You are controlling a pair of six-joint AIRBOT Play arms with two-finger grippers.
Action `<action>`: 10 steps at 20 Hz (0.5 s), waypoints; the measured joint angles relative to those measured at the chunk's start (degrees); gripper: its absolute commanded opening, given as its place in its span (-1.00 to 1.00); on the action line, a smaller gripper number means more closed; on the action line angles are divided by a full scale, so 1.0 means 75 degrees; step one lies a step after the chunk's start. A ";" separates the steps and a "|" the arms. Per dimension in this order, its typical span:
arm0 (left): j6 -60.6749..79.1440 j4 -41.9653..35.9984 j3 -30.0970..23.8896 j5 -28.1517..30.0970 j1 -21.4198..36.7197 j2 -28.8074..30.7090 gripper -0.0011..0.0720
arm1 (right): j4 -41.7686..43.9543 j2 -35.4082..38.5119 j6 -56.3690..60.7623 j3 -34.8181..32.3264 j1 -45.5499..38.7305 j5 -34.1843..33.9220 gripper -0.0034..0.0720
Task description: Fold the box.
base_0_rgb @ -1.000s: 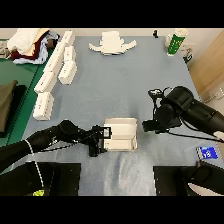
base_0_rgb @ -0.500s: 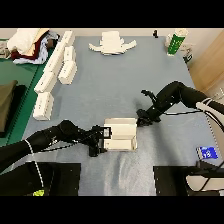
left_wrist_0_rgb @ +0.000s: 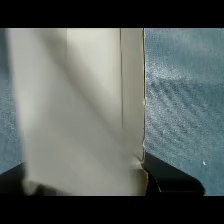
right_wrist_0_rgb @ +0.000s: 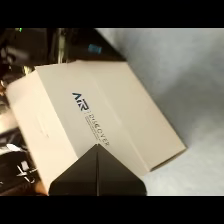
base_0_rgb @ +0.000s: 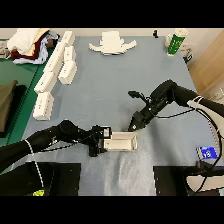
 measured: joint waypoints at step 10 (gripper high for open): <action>0.0000 0.0000 0.0000 0.0000 0.0000 0.0000 0.34 | -0.0189 0.3386 -0.1501 -0.2783 0.1416 0.4401 -0.91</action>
